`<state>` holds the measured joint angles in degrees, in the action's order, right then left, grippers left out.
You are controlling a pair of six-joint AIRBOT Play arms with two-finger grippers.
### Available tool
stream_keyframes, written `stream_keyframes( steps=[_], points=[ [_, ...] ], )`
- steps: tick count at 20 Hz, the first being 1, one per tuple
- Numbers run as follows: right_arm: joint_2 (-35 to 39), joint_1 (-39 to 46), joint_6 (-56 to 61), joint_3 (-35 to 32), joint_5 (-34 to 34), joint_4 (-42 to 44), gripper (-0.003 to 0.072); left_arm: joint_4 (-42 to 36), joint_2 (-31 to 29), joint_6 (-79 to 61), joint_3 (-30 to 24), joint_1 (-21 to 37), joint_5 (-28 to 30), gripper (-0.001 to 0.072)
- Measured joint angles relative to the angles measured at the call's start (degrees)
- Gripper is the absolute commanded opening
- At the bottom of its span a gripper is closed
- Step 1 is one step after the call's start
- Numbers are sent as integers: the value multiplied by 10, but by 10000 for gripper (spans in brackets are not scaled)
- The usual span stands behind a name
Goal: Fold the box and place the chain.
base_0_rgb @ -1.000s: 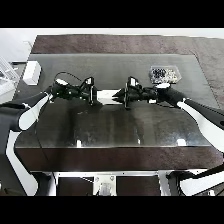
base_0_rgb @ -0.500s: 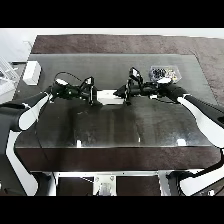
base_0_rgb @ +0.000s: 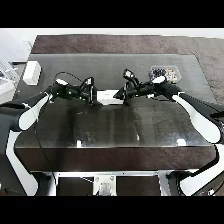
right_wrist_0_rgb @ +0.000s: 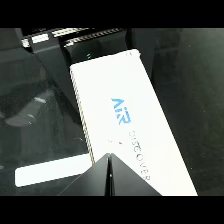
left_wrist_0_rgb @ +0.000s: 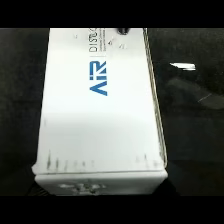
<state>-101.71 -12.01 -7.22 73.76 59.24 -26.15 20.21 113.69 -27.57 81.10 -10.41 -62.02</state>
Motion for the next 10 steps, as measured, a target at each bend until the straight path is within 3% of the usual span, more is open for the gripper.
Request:
stream_keyframes(
  steps=[10],
  points=[
    [36, 1, 20, 7, 9, -10, 1, -2, 0, 2, 0, 0, 1, 558]
  ],
)
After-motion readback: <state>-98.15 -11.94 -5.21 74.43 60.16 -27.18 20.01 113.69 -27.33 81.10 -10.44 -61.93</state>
